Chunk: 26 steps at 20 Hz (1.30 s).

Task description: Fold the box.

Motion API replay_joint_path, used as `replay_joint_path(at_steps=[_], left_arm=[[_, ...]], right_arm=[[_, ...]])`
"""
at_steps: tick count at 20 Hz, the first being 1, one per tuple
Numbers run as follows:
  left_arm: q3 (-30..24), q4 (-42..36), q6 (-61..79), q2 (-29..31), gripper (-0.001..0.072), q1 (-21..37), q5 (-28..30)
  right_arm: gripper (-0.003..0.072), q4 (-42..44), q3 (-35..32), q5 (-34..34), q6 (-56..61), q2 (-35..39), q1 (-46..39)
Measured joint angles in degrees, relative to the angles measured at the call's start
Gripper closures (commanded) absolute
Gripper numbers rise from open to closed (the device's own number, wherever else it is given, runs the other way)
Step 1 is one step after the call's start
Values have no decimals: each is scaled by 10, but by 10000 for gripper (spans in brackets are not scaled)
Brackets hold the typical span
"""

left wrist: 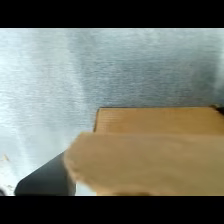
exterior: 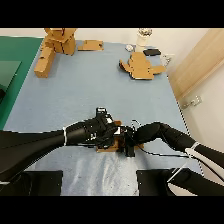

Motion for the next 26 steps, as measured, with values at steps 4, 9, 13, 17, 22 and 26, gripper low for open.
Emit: replay_joint_path(at_steps=[4, 9, 13, 17, 22, 26], left_arm=[[0, 6, 3, 0, 407, 0, 0], [0, 7, 12, 0, 653, 0, 3], [0, 8, 15, 0, 653, 6, -10], [0, 8, 16, 0, 653, 9, -16], [0, 9, 16, -4, 653, 10, -12], [0, 10, 17, -11, 657, 10, -5]], right_arm=[[180, 0, 0, 0, 0, 0, 0], [180, 0, 0, 0, 0, 0, 0], [180, 1, 0, 0, -1, 0, 0], [180, 2, 0, 0, -1, 0, 1], [180, 1, 0, 0, 0, 0, 1], [180, 0, 0, 0, 0, 0, 0]])
